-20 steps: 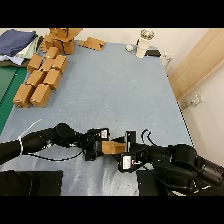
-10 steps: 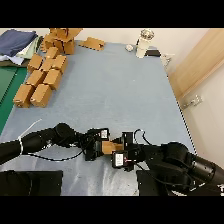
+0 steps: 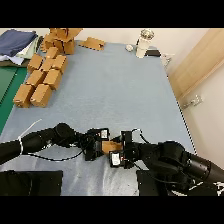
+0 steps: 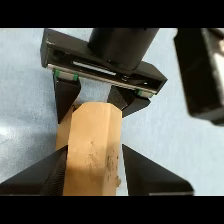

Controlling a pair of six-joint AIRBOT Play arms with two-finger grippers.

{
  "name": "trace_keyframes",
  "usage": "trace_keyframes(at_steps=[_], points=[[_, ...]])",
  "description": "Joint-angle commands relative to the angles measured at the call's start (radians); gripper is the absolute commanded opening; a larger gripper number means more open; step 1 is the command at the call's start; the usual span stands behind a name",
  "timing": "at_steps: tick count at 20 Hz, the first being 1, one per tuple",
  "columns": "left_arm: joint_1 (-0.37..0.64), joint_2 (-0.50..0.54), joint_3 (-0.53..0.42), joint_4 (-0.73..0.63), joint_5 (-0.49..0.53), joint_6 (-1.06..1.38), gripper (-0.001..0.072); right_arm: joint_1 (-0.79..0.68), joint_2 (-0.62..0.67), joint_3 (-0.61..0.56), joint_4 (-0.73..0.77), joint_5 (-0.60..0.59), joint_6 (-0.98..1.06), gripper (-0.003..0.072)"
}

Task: Fold the box.

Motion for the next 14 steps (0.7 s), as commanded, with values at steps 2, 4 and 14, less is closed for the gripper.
trace_keyframes(at_steps=[2, 4, 14], points=[[0.000, -0.001, 0.001, 0.000, 0.000, 0.000, 0.0518, 0.012, 0.028, 0.018, 0.058, -0.007, 0.000, 0.0522], [0.000, -0.001, 0.001, 0.000, 0.000, 0.000, 0.0518, 0.012, 0.048, 0.025, 0.058, 0.001, 0.000, 0.0522], [0.000, -0.001, 0.001, 0.000, 0.000, 0.000, 0.0518, 0.009, 0.051, 0.024, 0.034, 0.003, 0.001, 0.0521]])
